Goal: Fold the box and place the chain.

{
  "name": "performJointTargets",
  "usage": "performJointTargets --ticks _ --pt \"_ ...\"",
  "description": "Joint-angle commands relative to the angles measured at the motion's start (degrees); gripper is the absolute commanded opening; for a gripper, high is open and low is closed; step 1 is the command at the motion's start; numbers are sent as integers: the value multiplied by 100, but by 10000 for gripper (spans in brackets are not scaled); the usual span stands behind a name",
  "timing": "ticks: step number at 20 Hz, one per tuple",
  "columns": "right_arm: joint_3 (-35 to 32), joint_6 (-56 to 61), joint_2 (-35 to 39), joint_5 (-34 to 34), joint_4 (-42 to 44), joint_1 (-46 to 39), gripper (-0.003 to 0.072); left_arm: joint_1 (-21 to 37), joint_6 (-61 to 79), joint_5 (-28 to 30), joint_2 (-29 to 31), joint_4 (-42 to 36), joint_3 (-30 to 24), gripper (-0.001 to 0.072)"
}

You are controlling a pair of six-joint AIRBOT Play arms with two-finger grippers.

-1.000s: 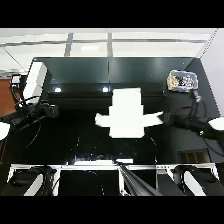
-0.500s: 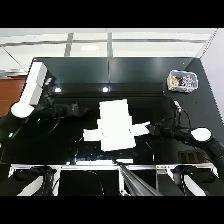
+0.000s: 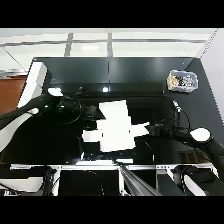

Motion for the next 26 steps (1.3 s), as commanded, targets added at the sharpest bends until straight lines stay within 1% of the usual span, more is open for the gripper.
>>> performJointTargets --ticks 1,3,4,5,6,8,10,11,12,13,14,15,16,17,19,21,22,23,24,25,26 --pt "-2 0 2 48 2 7 16 -225 647 -728 -625 -15 553 575" --pt "-2 0 2 83 0 7 16 -304 1115 -1285 -846 15 844 466" --pt "-2 0 2 96 0 4 16 -352 1196 -1482 -944 177 994 460" --pt "-2 0 2 98 0 4 16 -415 1202 -1537 -990 407 1108 413" --pt "-2 0 2 101 0 4 16 -492 1257 -1521 -997 675 1196 387" --pt "-4 0 2 98 2 4 16 -610 1453 -1593 -997 940 1311 327" --pt "-2 0 2 98 0 7 16 -634 1478 -1635 -997 1093 1373 322" --pt "-2 0 2 98 0 4 16 -634 1478 -1624 -997 1132 1377 275" --pt "-2 0 2 98 0 4 16 -634 1475 -1589 -997 1147 1377 269" --pt "-4 0 2 98 0 4 16 -634 1478 -1550 -997 1143 1377 163" --pt "-2 0 2 98 0 4 17 -629 1543 -1517 -997 1137 1377 39" --pt "-2 0 2 98 -2 4 29 -621 1582 -1510 -994 1130 1377 33" --pt "13 -2 2 68 -50 2 284 -610 1585 -1517 -994 1132 1392 22" --pt "118 -2 7 61 -284 -37 696 -590 1576 -1558 -984 1139 1438 21" --pt "621 0 11 431 -935 -240 705 -573 1558 -1631 -850 1154 1510 20" --pt "1340 -197 13 966 -1777 -380 706 -592 1561 -1578 -494 1255 1491 18" --pt "1694 -487 13 1276 -2181 -382 706 -634 1600 -1381 -243 1228 1368 18" --pt "1945 -835 13 1517 -2415 -382 705 -717 1939 -1010 92 1132 1113 18" --pt "2107 -1257 13 1692 -2485 -382 705 -813 2529 -529 420 841 743 18" --pt "2135 -1631 11 1738 -2435 -374 705 -914 3110 166 723 538 315 20" --pt "2129 -1954 -2 1781 -2422 -323 705 -997 3764 651 892 511 44 22"
